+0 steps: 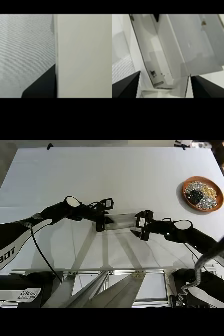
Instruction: Fold the box and place the chain.
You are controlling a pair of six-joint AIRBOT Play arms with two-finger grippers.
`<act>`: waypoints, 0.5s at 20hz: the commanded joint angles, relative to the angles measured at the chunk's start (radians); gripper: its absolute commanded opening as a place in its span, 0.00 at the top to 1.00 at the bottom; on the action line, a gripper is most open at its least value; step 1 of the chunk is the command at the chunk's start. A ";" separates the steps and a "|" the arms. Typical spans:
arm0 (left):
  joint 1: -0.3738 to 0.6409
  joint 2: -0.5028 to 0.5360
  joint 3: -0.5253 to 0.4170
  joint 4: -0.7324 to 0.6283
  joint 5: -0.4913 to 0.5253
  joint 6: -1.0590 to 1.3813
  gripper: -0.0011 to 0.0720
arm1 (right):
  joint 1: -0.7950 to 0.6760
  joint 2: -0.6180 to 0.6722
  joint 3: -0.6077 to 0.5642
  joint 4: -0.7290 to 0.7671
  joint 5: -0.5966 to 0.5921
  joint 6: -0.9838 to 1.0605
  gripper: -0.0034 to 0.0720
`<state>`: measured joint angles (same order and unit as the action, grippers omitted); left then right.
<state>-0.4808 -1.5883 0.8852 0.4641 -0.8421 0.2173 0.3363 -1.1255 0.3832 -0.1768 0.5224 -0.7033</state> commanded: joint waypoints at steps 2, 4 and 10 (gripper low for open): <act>-0.001 0.000 0.000 0.000 0.000 0.000 0.97 | -0.002 -0.068 0.018 0.000 0.089 -0.031 0.04; -0.001 0.000 0.000 0.000 0.000 0.000 0.97 | -0.002 -0.093 0.022 0.000 0.100 -0.032 0.04; -0.001 0.000 0.000 0.000 0.000 0.000 0.97 | -0.002 -0.167 0.062 -0.003 0.151 -0.065 0.07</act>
